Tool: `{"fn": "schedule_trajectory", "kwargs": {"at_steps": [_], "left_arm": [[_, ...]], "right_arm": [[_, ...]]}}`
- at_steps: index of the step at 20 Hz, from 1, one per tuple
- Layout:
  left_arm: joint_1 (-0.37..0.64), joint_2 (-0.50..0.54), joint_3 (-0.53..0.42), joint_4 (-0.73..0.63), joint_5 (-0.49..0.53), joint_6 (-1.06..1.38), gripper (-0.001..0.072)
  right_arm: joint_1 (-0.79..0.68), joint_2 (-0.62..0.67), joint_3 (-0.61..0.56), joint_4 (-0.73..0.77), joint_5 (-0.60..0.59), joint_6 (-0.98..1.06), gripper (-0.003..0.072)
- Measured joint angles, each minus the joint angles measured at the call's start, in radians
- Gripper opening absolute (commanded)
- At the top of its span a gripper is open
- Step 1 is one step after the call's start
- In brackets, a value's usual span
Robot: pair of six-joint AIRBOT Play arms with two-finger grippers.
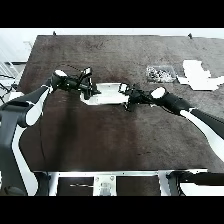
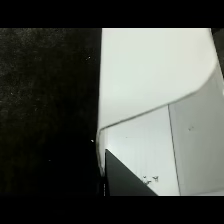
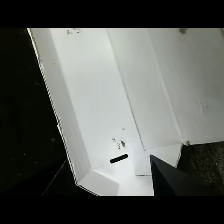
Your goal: Fold the box and place the chain.
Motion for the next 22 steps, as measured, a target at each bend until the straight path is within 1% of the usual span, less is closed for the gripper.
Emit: {"fn": "schedule_trajectory", "kwargs": {"at_steps": [11, 18, 22], "left_arm": [[0.000, 0.000, 0.000, 0.000, 0.000, 0.000, 0.0018], [0.000, 0.000, 0.000, -0.001, 0.000, 0.000, 0.0018], [0.000, 0.000, 0.000, -0.001, 0.000, -0.001, 0.0018]], "right_arm": [[-0.036, -0.024, 0.033, 0.024, 0.006, -0.035, 0.0605], [-0.090, -0.084, 0.110, 0.096, 0.124, -0.123, 0.0606], [-0.112, -0.105, 0.138, 0.114, 0.164, -0.155, 0.0606]]}}
